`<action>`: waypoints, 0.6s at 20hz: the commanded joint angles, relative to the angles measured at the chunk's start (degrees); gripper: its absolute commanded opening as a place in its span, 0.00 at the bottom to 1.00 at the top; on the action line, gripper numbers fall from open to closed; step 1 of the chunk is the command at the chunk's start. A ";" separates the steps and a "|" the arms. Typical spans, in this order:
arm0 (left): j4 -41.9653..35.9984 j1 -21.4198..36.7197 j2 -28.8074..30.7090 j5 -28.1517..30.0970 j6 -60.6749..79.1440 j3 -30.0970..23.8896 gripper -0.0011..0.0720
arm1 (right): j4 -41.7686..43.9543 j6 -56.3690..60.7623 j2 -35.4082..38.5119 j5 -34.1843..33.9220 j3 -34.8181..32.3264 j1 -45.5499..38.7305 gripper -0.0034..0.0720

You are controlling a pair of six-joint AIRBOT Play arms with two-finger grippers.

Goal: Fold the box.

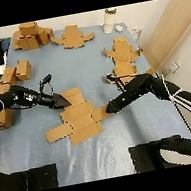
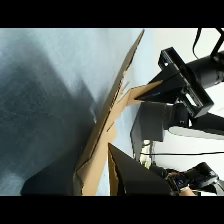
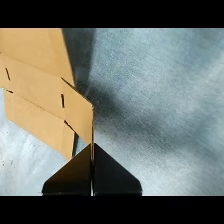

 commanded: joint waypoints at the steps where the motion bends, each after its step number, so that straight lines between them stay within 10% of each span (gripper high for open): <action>1: 0.31 -0.24 -0.37 -1.22 1.84 0.24 0.33 | -0.11 0.04 0.00 0.04 -0.04 0.02 0.05; 3: 0.28 -0.24 -0.39 -1.46 2.47 0.24 0.04 | -0.11 0.04 0.00 0.04 -0.04 0.02 0.05; 9: 0.17 -0.26 -0.37 -2.25 5.42 0.24 0.03 | -0.24 0.02 0.00 0.76 -0.02 0.02 0.07; 12: -3.37 -0.39 -0.31 -4.76 11.32 0.42 0.03 | -1.70 0.98 0.00 2.69 0.55 -1.18 0.53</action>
